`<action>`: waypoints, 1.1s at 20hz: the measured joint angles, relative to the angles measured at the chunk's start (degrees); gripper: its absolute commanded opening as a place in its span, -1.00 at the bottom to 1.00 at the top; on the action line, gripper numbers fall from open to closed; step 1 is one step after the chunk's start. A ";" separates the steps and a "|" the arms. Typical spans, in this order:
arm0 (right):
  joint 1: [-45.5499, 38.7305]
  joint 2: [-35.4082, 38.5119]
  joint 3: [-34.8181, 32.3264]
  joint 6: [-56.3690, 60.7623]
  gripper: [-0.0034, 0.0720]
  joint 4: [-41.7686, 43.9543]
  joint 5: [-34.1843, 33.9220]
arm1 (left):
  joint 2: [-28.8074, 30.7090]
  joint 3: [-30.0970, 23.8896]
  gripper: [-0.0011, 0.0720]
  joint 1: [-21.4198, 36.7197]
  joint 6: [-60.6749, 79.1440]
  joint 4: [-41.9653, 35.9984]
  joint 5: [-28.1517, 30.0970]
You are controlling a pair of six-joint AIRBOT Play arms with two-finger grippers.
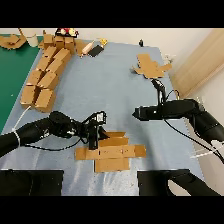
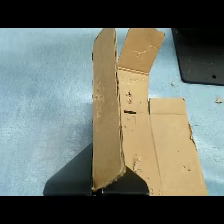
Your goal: Fold the box.
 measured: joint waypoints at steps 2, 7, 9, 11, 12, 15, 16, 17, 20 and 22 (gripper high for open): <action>0.00 0.00 0.00 0.00 -0.86 0.00 -0.15 | -0.02 0.00 -0.93 0.00 0.00 0.11 -0.24; 0.00 0.00 0.00 0.00 -0.86 0.02 -0.22 | -0.04 0.00 -0.64 0.00 -0.26 1.38 -0.50; 0.00 0.00 0.00 0.00 -0.86 0.04 -0.24 | -0.07 0.00 -0.66 0.00 -0.44 1.88 -0.48; 0.00 0.00 0.00 -0.02 -0.86 0.04 -0.24 | -0.07 0.00 -0.66 0.00 -0.68 2.14 -0.48; 0.00 0.00 0.00 0.00 -0.86 0.04 -0.26 | -0.07 0.00 -0.69 0.00 -0.81 2.21 -0.50; 0.00 0.00 0.00 0.00 -0.86 0.07 -0.26 | -0.07 0.00 -0.94 0.00 -1.46 2.49 -0.52; 0.00 0.00 0.00 -0.02 -0.86 0.07 -0.24 | -0.07 0.00 -0.94 0.00 -1.77 2.93 -0.59; 0.00 0.00 0.00 -0.02 -0.86 0.07 -0.24 | -0.07 0.00 -0.94 0.00 -2.27 3.41 -0.57; 0.00 0.00 0.00 -0.02 -0.86 0.07 -0.22 | 0.24 0.20 -0.94 0.00 -3.80 4.44 -0.90; 0.00 0.00 0.00 -0.02 -0.86 0.07 -0.13 | 1.57 0.66 -0.94 -0.33 -4.07 4.83 -1.38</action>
